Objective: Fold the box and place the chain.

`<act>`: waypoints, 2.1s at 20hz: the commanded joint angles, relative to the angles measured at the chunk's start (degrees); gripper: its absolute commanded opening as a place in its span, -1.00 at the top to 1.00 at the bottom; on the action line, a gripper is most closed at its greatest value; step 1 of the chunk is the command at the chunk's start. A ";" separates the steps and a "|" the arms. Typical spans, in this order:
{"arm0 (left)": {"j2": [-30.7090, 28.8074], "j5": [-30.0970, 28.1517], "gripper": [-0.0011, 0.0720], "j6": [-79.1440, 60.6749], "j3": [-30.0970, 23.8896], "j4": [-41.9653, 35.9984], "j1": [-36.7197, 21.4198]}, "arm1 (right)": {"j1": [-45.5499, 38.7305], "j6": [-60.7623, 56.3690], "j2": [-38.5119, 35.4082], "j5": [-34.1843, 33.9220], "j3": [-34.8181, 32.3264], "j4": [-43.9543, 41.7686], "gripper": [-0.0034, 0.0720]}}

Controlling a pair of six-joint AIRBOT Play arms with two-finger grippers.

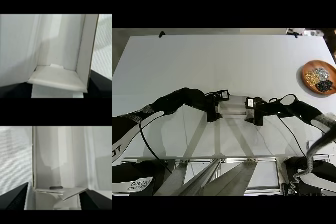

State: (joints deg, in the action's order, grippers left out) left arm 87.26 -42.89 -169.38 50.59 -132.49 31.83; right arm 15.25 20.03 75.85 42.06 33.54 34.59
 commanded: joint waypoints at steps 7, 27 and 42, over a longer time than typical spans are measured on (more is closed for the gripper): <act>-0.02 0.07 0.54 -0.15 0.07 0.07 -0.02 | -3.52 -9.90 -6.58 -2.25 0.04 7.91 -0.94; -0.02 0.07 0.55 -0.15 0.07 0.07 -0.02 | -1.86 -18.67 -11.91 1.46 0.04 -20.13 0.88; -0.02 0.07 0.55 -0.15 0.07 0.07 -0.02 | -0.68 -17.00 -2.34 -14.78 0.15 -24.24 0.88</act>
State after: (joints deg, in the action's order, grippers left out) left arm 87.26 -42.81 -169.51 50.59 -132.44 31.83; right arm 14.50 2.98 71.05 27.09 33.67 10.28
